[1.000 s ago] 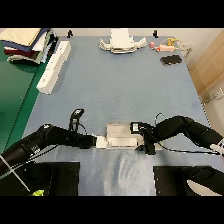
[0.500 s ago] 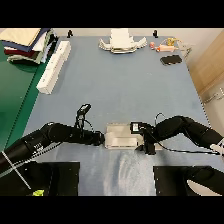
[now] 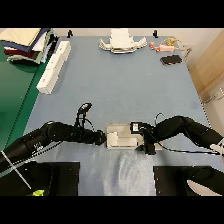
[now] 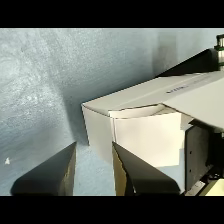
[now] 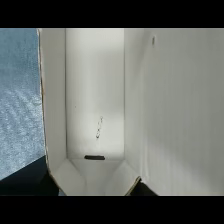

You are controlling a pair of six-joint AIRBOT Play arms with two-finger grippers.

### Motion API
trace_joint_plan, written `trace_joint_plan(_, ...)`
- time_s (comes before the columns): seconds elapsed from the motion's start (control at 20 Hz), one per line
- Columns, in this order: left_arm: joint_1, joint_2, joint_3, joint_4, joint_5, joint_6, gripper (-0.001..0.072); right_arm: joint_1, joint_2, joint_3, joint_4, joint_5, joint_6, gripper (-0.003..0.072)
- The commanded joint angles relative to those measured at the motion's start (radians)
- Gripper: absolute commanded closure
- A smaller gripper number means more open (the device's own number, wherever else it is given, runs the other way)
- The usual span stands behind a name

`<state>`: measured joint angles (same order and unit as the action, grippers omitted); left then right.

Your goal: Fold the box.

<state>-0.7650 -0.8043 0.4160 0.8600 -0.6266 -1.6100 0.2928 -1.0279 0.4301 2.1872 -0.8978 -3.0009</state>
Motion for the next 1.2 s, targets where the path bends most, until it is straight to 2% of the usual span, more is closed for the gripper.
trace_joint_plan(0.0,0.000,0.000,0.008,-0.001,0.004,-0.002,0.0362,0.000,0.001,0.001,0.000,0.000,0.000,0.0224)
trace_joint_plan(0.1,0.000,0.000,0.008,-0.019,0.008,-0.010,0.0362,0.000,0.001,0.001,0.000,0.000,0.000,0.0224)
trace_joint_plan(0.15,0.000,0.000,0.008,-0.055,0.015,-0.009,0.0328,0.000,0.001,0.001,0.000,0.000,0.000,0.0224)
trace_joint_plan(0.2,-0.001,0.000,0.010,-0.066,0.015,-0.005,0.0229,0.000,0.001,0.001,0.000,0.001,0.000,0.0224)
trace_joint_plan(0.25,-0.002,0.000,0.013,-0.069,0.005,0.006,0.0218,0.000,0.001,0.001,0.000,0.000,0.000,0.0224)
trace_joint_plan(0.4,-0.002,-0.003,0.039,-0.046,-0.023,-0.005,0.0221,0.000,0.001,0.001,0.000,0.000,0.000,0.0224)
trace_joint_plan(0.55,-0.010,-0.064,0.090,0.063,-0.091,-0.116,0.0230,0.000,0.001,0.001,0.000,0.000,0.000,0.0225)
trace_joint_plan(0.7,-0.079,-0.153,0.164,0.122,-0.101,-0.191,0.0230,0.000,0.001,0.001,0.000,0.000,0.000,0.0224)
trace_joint_plan(0.9,-0.172,-0.232,0.266,0.359,-0.190,-0.449,0.0247,0.000,0.001,0.001,0.000,0.000,0.000,0.0225)
trace_joint_plan(1.15,-0.238,-0.314,0.353,0.409,-0.257,-0.572,0.0249,0.000,0.001,0.001,0.000,0.001,0.000,0.0225)
